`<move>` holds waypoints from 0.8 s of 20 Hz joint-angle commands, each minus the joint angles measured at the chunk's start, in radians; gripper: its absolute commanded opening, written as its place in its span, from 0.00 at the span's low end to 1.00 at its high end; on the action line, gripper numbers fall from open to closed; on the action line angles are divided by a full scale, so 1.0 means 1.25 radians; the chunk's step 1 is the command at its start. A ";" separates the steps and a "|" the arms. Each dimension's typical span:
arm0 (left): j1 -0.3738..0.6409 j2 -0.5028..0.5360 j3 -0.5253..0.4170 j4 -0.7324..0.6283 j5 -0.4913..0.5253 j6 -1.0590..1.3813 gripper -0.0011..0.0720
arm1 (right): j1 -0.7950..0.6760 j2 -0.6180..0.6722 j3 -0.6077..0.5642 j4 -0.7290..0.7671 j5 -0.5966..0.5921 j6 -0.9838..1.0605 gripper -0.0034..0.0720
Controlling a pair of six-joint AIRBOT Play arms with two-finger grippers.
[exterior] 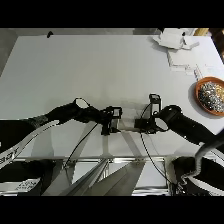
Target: Fold the box and place the chain.
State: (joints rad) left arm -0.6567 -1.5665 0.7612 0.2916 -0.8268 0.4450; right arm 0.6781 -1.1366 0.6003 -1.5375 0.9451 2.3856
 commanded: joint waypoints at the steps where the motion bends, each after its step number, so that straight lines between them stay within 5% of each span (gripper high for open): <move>1: 0.000 0.000 0.000 0.000 0.000 0.000 0.39 | 0.003 -0.014 0.000 -0.003 0.030 0.000 0.17; 3: 0.000 0.000 0.000 0.000 0.000 0.000 0.39 | 0.003 -0.014 0.000 -0.003 0.030 -0.003 0.06; 7: 0.000 0.000 0.000 0.000 0.000 0.000 0.39 | 0.003 -0.014 0.000 -0.009 0.029 -0.025 0.07; 9: 0.000 0.000 0.000 0.000 0.000 0.000 0.39 | 0.003 -0.013 0.000 -0.010 0.027 -0.037 0.29; 10: 0.000 0.000 0.000 0.000 0.000 0.000 0.39 | 0.002 -0.014 0.000 -0.010 0.027 -0.037 0.28; 12: 0.000 0.000 0.000 0.000 0.000 0.000 0.39 | 0.002 -0.013 0.000 -0.012 0.028 -0.042 0.06; 16: 0.000 0.000 0.000 0.000 0.000 0.000 0.39 | 0.002 -0.010 0.000 -0.018 0.028 -0.065 0.09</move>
